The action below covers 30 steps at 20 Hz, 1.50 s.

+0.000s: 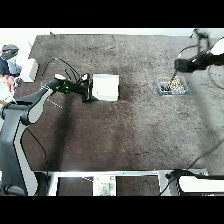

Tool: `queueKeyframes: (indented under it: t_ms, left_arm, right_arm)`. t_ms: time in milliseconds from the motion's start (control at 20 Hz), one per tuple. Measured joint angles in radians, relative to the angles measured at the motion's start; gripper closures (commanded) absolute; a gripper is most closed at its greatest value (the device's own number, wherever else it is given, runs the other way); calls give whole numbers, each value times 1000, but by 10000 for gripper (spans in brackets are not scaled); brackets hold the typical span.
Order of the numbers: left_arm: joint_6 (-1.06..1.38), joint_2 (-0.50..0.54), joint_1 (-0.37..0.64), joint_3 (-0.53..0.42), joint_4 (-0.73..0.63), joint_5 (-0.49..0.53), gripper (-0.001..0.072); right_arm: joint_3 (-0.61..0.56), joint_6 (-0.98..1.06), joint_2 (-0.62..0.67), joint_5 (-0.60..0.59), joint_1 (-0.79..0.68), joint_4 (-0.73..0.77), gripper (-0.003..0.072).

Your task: Fold the box and place the chain.

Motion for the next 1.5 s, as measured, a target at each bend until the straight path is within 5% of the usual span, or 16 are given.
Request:
queueKeyframes:
  t_ms: [350,600,1100,1500]
  left_arm:
    - [0,0,0,0,0,0,481]
    - [0,0,0,0,0,0,481]
    - [0,0,0,0,0,0,481]
    - [0,0,0,0,0,0,481]
  right_arm:
    - [0,-111,335,-344,112,1,674]
    - [0,-159,423,-580,285,2,674]
    - [0,-173,297,-718,580,4,674]
    - [0,-174,190,-792,661,11,675]
